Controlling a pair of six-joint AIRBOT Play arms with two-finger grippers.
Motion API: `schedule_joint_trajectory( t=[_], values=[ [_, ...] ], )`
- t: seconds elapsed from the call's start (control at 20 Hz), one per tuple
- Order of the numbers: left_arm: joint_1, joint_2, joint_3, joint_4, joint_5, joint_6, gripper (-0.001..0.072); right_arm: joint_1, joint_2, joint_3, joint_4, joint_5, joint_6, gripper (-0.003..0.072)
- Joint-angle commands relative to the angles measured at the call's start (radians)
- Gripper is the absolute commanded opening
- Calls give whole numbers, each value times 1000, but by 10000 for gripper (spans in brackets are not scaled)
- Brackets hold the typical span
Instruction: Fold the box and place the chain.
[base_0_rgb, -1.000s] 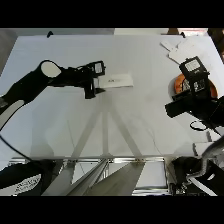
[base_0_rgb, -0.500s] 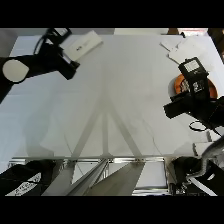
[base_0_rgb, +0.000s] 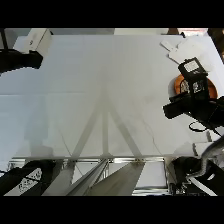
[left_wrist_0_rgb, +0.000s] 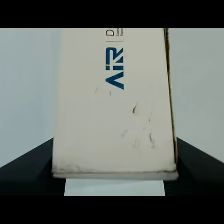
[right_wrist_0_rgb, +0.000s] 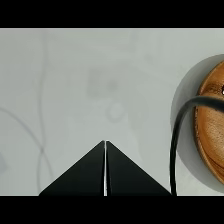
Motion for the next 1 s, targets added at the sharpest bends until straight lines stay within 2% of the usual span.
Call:
schedule_joint_trajectory(
  t=[0.0,0.4,0.6,0.7,0.8,0.9,0.95],
  values=[
    [54,-69,0,0,-6,-35,5,0,-1,1,1,0,0,13],
    [45,-400,0,-87,112,-42,3,0,-1,1,1,-62,3,13],
    [45,-486,0,-84,170,-9,4,0,-1,1,1,-122,3,13],
    [45,-505,0,-90,192,-8,31,0,-1,1,1,-130,3,13],
    [45,-517,0,-89,187,-8,215,0,-1,1,1,-131,3,13],
    [45,-519,0,-89,157,-8,236,0,-1,1,1,-131,3,13],
    [45,-516,0,-84,137,-8,324,0,-1,1,1,-131,3,13]
  ],
)
